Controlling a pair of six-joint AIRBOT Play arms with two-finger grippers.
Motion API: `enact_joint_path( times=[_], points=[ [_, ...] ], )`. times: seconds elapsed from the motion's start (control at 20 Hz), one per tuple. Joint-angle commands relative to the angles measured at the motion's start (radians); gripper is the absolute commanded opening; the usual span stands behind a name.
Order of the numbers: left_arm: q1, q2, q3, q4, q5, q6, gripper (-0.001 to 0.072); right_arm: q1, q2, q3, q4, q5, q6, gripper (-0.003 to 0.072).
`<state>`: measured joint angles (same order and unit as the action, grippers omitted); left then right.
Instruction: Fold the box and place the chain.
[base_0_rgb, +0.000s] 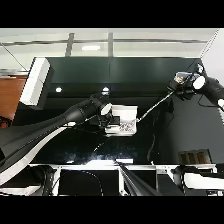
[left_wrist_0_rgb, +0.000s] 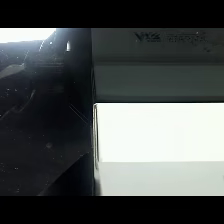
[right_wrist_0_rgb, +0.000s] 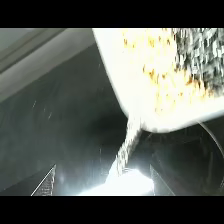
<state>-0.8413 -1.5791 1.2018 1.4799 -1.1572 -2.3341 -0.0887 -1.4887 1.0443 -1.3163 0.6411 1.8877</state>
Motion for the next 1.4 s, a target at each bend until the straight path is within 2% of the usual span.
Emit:
enact_joint_path(
  times=[0.0,0.1,0.2,0.25,0.4,0.5,0.6,0.7,0.8,0.95,1.15,1.25,1.35],
  points=[
    [0.000,0.000,0.000,0.000,0.000,0.000,0.0028,-0.009,-0.112,0.108,0.006,0.055,0.046,0.0650],
    [0.000,0.000,0.000,0.000,0.000,0.000,0.0027,-0.009,-0.120,0.113,0.003,0.059,0.046,0.0447],
    [0.000,0.000,0.000,0.000,0.000,0.000,0.0027,-0.012,-0.120,0.114,-0.004,0.093,0.043,0.0202],
    [0.000,0.000,0.000,0.000,0.000,0.000,0.0028,-0.016,-0.119,0.121,-0.003,0.136,0.033,0.0004],
    [0.000,0.000,0.000,0.000,0.001,0.000,0.0028,-0.023,-0.071,0.157,0.007,0.254,-0.119,0.0009],
    [0.000,0.000,0.000,0.000,0.000,0.000,0.0028,-0.023,0.042,0.160,0.075,0.327,-0.301,0.0007],
    [0.000,0.000,0.000,0.000,0.000,0.000,0.0027,-0.018,0.191,0.160,0.114,0.431,-0.395,0.0006],
    [0.000,0.000,0.000,0.000,0.000,0.000,0.0028,-0.007,0.342,0.160,0.148,0.550,-0.422,0.0006],
    [0.000,0.000,0.000,0.000,0.000,0.000,0.0028,0.019,0.482,0.158,0.201,0.620,-0.446,0.0006],
    [0.000,0.000,0.000,0.000,0.000,0.000,0.0028,0.058,0.623,0.158,0.262,0.711,-0.447,0.0005],
    [0.000,0.000,0.000,0.000,-0.001,0.000,0.0028,0.119,0.666,0.155,0.451,0.888,-0.491,0.0005],
    [0.000,0.000,0.000,0.000,-0.001,0.000,0.0027,0.179,0.666,0.130,0.491,0.904,-0.507,0.0005],
    [0.000,0.000,0.000,0.000,0.000,0.000,0.0027,0.250,0.665,0.073,0.500,0.864,-0.507,0.0005]
  ],
)
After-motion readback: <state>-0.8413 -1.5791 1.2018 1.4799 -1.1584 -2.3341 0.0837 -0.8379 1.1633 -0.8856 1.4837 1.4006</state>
